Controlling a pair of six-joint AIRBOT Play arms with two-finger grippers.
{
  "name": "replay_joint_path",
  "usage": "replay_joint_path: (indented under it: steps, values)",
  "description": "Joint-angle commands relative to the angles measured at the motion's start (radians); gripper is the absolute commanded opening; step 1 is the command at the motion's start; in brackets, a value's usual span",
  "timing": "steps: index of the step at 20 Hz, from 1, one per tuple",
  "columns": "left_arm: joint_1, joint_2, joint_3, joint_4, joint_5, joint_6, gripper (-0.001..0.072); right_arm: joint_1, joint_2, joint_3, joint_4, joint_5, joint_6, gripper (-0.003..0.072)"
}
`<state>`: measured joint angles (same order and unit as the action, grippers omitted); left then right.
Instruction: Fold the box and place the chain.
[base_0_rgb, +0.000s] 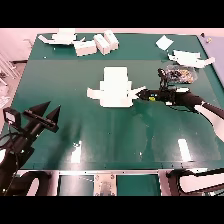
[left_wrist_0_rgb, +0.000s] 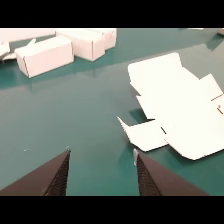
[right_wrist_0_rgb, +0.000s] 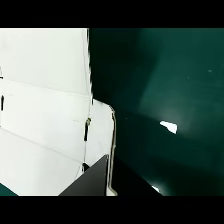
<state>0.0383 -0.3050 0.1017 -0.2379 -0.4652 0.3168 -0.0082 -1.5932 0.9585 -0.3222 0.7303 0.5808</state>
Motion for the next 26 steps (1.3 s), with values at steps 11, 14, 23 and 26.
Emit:
replay_joint_path:
  steps: [11,14,23,26]
  values:
    - [-0.044,-0.755,0.528,-0.095,-0.179,0.059,0.0472,0.000,0.000,0.000,-0.003,-0.001,0.002,0.0004]
    - [-0.071,-0.940,0.690,-0.021,-0.283,-0.104,0.0305,0.000,0.000,0.000,-0.003,-0.001,0.002,0.0004]
    - [-0.075,-1.294,1.109,0.389,-0.414,-0.688,0.0436,0.000,0.000,0.000,-0.003,-0.001,0.002,0.0004]
    - [-0.075,-1.366,1.212,0.456,-0.431,-0.766,0.0436,0.000,0.000,0.000,-0.003,-0.001,0.002,0.0004]
